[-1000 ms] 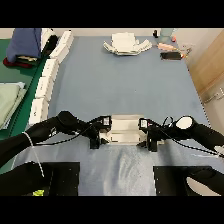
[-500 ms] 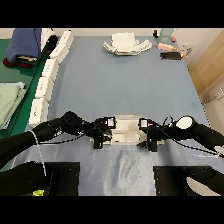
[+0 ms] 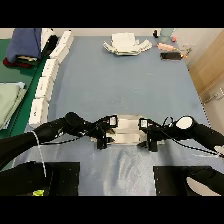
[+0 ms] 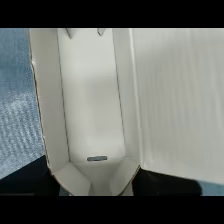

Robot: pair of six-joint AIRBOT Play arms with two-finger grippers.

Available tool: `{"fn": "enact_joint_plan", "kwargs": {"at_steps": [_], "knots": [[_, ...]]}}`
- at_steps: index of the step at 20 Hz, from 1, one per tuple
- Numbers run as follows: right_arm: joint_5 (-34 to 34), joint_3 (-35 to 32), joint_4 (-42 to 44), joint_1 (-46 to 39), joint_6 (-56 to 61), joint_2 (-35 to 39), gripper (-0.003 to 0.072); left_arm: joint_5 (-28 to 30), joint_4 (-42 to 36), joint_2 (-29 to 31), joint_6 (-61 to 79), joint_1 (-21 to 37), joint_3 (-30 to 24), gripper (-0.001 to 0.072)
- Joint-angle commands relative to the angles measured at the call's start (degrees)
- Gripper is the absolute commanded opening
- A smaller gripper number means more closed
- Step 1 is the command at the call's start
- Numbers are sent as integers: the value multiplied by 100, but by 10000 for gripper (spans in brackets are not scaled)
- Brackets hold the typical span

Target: Fold the box.

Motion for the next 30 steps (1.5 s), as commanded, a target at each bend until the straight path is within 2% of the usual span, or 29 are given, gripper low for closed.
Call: {"fn": "enact_joint_plan", "kwargs": {"at_steps": [1, 12, 13, 14, 15, 18, 21, 24, 26, 28, 30], "knots": [[0, 7, 2, 2, 11, 2, 516, -39, -46, -2, -26, -48, -2, 685], [0, 7, 4, 2, 11, 2, 517, -26, -42, 0, -46, -44, -2, 681], [0, 7, 4, 2, 11, 2, 516, -33, -15, 0, -129, -42, -2, 547], [0, 7, 4, 2, 11, 2, 516, -44, 107, 17, -326, -42, -2, 207], [0, 7, 2, 2, 11, 2, 516, -81, 400, 66, -428, -39, 0, 14], [0, 7, 2, 2, 11, 2, 516, -195, 1130, 251, -1322, 42, 0, 13], [0, 7, 2, 2, 11, 2, 516, -603, 2323, 748, -2988, 203, 0, 13], [0, 7, 4, 2, 11, 2, 517, -1276, 3508, 1755, -5200, 398, 0, 13], [0, 7, 2, 2, 9, 2, 517, -1445, 4194, 2575, -6937, 597, 0, 13], [0, 7, 2, 2, 11, 2, 517, -1620, 5158, 3314, -9436, 946, -2, 13], [-2, 7, 2, 2, 11, 2, 516, -2197, 5799, 3707, -11267, 1425, -13, 14]]}}
